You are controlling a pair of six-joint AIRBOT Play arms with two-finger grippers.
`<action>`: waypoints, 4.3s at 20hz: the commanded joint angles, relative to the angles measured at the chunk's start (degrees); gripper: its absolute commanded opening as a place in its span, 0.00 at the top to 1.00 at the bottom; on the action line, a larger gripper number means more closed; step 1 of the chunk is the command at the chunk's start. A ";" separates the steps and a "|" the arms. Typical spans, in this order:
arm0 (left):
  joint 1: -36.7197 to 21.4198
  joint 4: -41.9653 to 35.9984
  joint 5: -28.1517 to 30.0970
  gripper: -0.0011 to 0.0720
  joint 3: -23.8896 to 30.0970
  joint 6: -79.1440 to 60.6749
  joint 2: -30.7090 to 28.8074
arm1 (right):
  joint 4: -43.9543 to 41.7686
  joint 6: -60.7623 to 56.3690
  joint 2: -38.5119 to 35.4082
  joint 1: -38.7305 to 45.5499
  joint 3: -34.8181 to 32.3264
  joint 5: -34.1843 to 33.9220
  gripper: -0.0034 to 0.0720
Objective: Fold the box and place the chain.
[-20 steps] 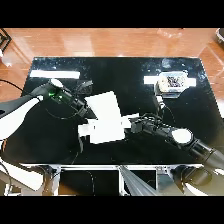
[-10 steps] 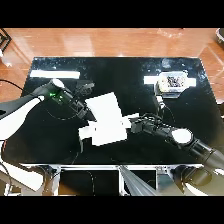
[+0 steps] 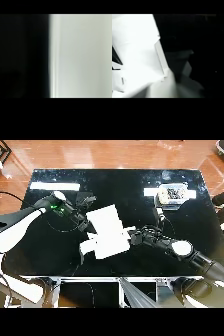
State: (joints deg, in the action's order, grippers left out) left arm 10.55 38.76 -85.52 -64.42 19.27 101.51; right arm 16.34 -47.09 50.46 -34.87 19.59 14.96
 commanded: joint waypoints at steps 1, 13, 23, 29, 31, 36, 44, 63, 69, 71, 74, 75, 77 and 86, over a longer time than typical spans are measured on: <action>0.04 0.04 -0.31 0.95 -0.15 -0.04 0.02 | 0.24 -1.33 -0.20 1.36 0.04 0.35 0.01; 8.00 7.19 14.16 0.95 3.89 -6.64 -15.63 | 35.30 -0.55 -22.32 30.12 6.82 28.61 0.01; 15.30 7.28 33.48 0.95 17.07 -19.28 -22.36 | 41.66 15.39 -19.71 20.79 -1.07 34.86 0.02; 17.18 9.25 34.18 0.95 17.07 -18.78 -21.75 | 42.40 22.25 -16.72 10.91 -1.42 27.61 0.02; 17.20 9.35 34.36 0.95 17.05 -18.10 -21.75 | 42.51 25.88 -13.86 8.50 -1.42 24.68 0.02; 17.92 17.31 33.90 0.95 16.46 -9.29 -21.75 | 44.61 30.99 -7.04 3.21 -1.42 18.86 0.02; 18.53 17.38 34.36 0.95 16.37 -9.33 -21.75 | 42.14 33.59 -3.93 -0.85 -1.40 17.75 0.02; 18.53 17.33 34.29 0.94 16.37 -9.33 -21.75 | 21.97 37.24 3.85 -5.60 0.46 9.38 0.02; 18.56 17.33 34.25 0.95 16.37 -9.33 -21.75 | 21.73 34.69 3.85 -5.60 1.20 5.16 0.02; 18.56 17.31 34.21 0.94 16.37 -9.31 -21.75 | 21.73 32.92 3.85 -5.33 1.84 2.84 0.01; 18.56 17.31 34.05 0.95 16.37 -9.33 -21.75 | 21.73 31.65 3.85 -3.91 2.43 1.90 0.01; 18.56 17.31 34.05 0.94 16.37 -9.33 -21.75 | 21.79 31.69 3.85 -3.56 2.43 1.95 0.01; 18.56 17.31 34.01 0.95 16.37 -9.33 -21.75 | 21.70 35.19 3.87 -3.93 2.60 2.75 0.01; 18.56 17.33 33.94 0.95 16.37 -9.33 -21.75 | 21.11 38.60 6.25 -0.72 6.84 12.00 0.01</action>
State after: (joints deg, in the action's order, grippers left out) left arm 29.06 56.07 -51.55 -48.03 9.93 79.75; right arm 37.95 -9.78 55.44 -36.99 24.99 22.59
